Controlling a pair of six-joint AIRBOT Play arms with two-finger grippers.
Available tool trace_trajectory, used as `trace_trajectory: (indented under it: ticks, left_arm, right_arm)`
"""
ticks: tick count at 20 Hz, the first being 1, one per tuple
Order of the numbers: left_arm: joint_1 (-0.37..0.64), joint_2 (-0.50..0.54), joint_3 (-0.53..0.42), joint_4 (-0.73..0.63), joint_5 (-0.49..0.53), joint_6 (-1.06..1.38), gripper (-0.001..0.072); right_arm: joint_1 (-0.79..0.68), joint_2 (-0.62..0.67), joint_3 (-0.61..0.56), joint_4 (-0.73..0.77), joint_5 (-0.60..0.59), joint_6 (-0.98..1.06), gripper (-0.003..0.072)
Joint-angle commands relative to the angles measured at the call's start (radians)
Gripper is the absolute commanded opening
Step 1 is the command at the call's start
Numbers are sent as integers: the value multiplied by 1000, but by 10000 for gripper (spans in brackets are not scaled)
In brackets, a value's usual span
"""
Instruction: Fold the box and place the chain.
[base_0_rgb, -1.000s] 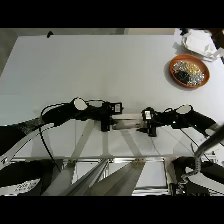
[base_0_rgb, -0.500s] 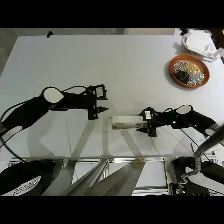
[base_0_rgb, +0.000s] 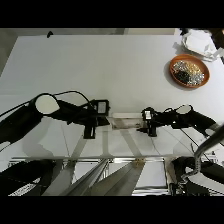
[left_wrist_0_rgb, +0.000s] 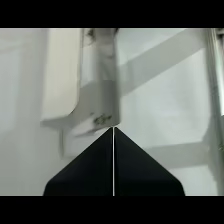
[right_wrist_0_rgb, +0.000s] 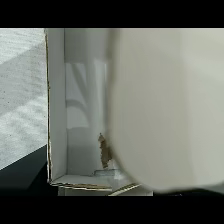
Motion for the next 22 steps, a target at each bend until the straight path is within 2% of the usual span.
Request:
trace_trajectory:
  ticks: [1, 6, 10, 12, 16, 22]
  left_arm:
    - [-140, -34, 1, -43, 178, -55, 4]
    - [-177, -157, 1, -228, 543, -61, 4]
    - [-176, -253, 1, -247, 839, -283, 4]
    - [-176, -292, 1, -246, 845, -364, 7]
    - [-179, -370, 1, -244, 692, -369, 3]
    - [-178, -370, 2, -246, 687, -368, 8]
  right_arm:
    - [1, 1, 0, 0, 1, 0, 454]
    - [1, 1, 0, 0, 1, 0, 454]
    - [0, 1, 0, 1, 1, 0, 454]
    - [1, 1, 0, 0, 1, 0, 454]
    - [1, 1, 0, 0, 1, 0, 454]
    - [1, 1, 0, 0, 1, 0, 454]
